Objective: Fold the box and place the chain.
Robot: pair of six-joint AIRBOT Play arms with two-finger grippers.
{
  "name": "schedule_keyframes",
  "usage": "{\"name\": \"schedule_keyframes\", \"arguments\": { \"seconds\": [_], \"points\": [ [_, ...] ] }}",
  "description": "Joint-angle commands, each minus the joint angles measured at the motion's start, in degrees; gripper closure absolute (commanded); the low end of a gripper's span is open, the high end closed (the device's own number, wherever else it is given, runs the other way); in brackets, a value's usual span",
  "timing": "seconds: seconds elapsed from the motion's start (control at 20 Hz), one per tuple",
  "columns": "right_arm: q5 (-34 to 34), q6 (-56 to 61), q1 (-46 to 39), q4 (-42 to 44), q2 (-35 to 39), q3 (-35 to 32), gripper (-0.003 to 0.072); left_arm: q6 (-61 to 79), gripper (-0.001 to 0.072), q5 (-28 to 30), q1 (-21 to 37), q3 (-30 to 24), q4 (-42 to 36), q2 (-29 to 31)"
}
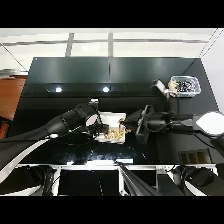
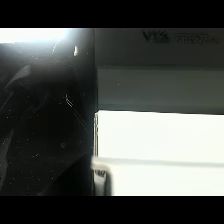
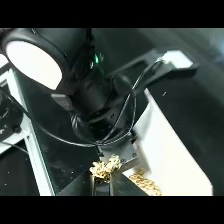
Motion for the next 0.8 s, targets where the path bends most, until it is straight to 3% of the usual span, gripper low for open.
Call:
{"name": "schedule_keyframes", "arguments": {
  "seconds": [0.0,0.05,0.1,0.15,0.4,0.5,0.75],
  "points": [
    [-2.16,0.44,1.7,-0.2,-5.68,0.13,0.0664,0.02,0.0679,-0.02,0.02,0.0,0.0,-0.04],
    [-2.05,0.44,1.73,-0.66,-6.73,0.13,0.0556,0.02,0.0678,-0.02,0.02,0.0,0.0,-0.04],
    [-2.05,0.61,1.73,-1.64,-7.15,0.13,0.0221,0.02,0.0679,0.0,0.02,0.0,0.0,-0.04],
    [-2.29,0.59,1.44,-4.33,-7.08,0.17,-0.0034,0.02,0.0679,0.0,0.02,0.0,0.0,-0.04],
    [1.57,0.55,-5.22,-28.2,-6.88,-0.44,-0.0034,0.02,0.0679,0.02,0.02,0.0,-0.02,-0.04],
    [0.31,-2.21,-5.79,-34.38,-6.91,-3.61,-0.0034,0.02,0.0679,0.0,0.04,0.0,0.0,-0.04],
    [-13.73,-22.77,-4.24,-21.31,-7.37,-15.43,-0.0034,0.02,0.0679,0.02,0.04,0.0,0.02,-0.04]
  ]
}}
